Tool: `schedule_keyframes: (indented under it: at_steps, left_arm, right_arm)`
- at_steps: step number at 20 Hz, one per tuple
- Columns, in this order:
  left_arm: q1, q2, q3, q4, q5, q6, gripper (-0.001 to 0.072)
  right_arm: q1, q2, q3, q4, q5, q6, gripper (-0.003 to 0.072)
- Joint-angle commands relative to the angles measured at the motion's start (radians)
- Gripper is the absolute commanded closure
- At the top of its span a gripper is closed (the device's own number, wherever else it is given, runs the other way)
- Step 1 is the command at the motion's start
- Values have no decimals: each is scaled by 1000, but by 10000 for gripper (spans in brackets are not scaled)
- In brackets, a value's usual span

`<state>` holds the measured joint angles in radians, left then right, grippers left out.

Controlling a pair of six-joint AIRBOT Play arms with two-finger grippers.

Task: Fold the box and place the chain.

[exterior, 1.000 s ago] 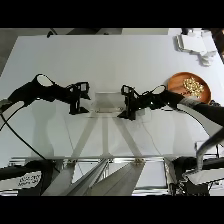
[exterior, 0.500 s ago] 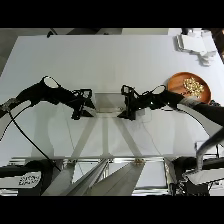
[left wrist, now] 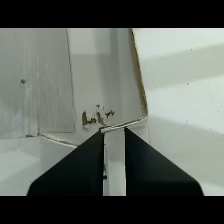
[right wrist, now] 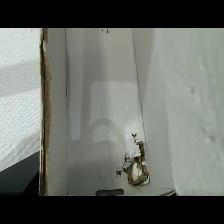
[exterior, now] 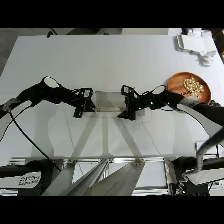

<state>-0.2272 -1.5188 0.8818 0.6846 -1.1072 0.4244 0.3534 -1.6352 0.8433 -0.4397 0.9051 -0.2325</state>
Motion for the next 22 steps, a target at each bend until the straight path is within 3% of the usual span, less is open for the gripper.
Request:
schedule_keyframes:
  at_steps: [1,7,11,12,13,16,19,22]
  left_arm:
    - [-12,-1,0,-22,3,1,576]
    - [31,63,0,50,-29,-78,574]
    - [180,204,0,163,-29,-272,576]
    - [238,234,0,163,-25,-343,591]
    - [292,256,0,161,-12,-457,698]
    - [405,262,-2,171,68,-1061,704]
    - [382,208,-14,249,52,-1389,705]
    - [276,128,-54,267,53,-1481,704]
  right_arm:
    - [0,0,0,0,0,0,120]
    - [0,0,0,0,0,0,120]
    - [0,0,0,0,0,0,120]
    - [0,0,0,0,0,0,120]
    - [0,0,0,0,0,0,120]
    - [0,0,0,0,0,0,120]
    - [0,0,0,0,0,0,120]
    - [0,0,0,0,0,0,120]
